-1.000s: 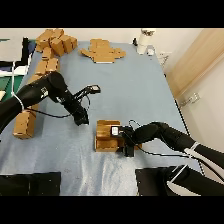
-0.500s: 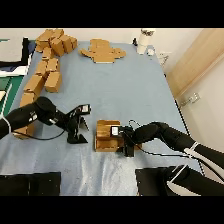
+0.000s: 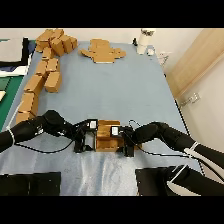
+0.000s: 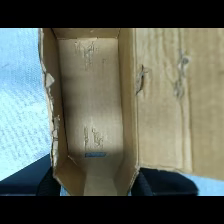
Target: Fold the box.
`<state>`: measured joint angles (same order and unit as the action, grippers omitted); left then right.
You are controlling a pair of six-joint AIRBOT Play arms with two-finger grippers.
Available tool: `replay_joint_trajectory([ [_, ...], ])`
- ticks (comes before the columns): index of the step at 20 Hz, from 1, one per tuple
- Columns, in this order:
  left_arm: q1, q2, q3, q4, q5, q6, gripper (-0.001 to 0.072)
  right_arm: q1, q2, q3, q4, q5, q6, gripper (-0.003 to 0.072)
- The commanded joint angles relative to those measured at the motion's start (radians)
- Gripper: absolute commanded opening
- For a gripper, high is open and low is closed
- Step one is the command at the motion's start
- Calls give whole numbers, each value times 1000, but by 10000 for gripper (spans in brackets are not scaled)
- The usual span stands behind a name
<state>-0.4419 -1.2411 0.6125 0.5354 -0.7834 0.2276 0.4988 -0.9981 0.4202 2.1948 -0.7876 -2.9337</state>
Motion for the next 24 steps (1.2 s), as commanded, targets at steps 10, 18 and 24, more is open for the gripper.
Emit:
replay_joint_trajectory([
  [10, -82, 0, -18, -5, 95, 6, 696, 1, 0, 0, 0, 0, 0, 510],
  [18, -42, 7, -22, 52, 65, -97, 697, 1, 0, 0, 0, 0, 0, 510],
  [24, -55, 16, -22, 47, 29, -114, 697, 1, 0, 0, 0, 0, 0, 510],
])
